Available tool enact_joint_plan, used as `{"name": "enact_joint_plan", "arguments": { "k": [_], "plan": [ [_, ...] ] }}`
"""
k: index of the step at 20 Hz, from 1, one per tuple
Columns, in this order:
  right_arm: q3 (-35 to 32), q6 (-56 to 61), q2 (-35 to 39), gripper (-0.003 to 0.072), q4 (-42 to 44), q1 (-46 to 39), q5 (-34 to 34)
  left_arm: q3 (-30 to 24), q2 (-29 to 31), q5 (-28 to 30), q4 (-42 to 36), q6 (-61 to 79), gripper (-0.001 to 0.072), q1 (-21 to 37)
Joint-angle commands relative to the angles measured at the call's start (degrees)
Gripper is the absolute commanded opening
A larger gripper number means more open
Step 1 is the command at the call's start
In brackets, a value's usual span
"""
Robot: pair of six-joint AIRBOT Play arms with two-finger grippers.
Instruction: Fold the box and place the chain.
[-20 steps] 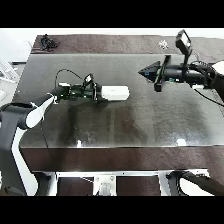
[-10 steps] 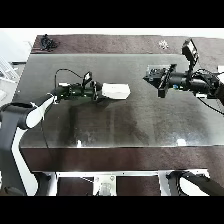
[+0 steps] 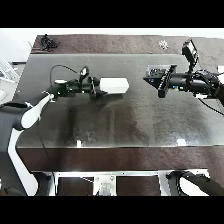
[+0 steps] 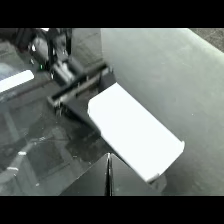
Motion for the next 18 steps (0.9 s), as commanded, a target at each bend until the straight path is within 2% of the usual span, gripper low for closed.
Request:
{"name": "enact_joint_plan", "arguments": {
  "k": [1,7,11,13,15,18],
  "plan": [
    [0.0,1.6,0.0,0.0006,0.0,0.0,0.0,0.1,5.2,3.8,2.0,-8.0,0.0017,4.8],
    [0.0,2.7,0.0,0.0006,0.5,0.0,0.0,-6.3,18.0,15.7,8.0,-17.3,0.0016,22.0],
    [0.0,2.9,0.0,0.0006,2.0,0.0,0.0,-14.1,25.6,31.1,7.9,-17.5,0.0017,32.0],
    [0.0,2.9,0.0,0.0006,2.1,0.0,0.0,-16.1,26.3,36.2,7.9,-19.8,0.0019,35.2],
    [0.0,4.3,0.0,0.0006,2.0,0.0,0.0,-16.5,25.4,35.7,7.6,-22.4,0.002,37.9],
    [0.0,4.6,0.0,0.0006,2.9,0.1,0.0,-14.6,23.3,37.1,6.1,-23.1,0.002,38.1]
  ]
}}
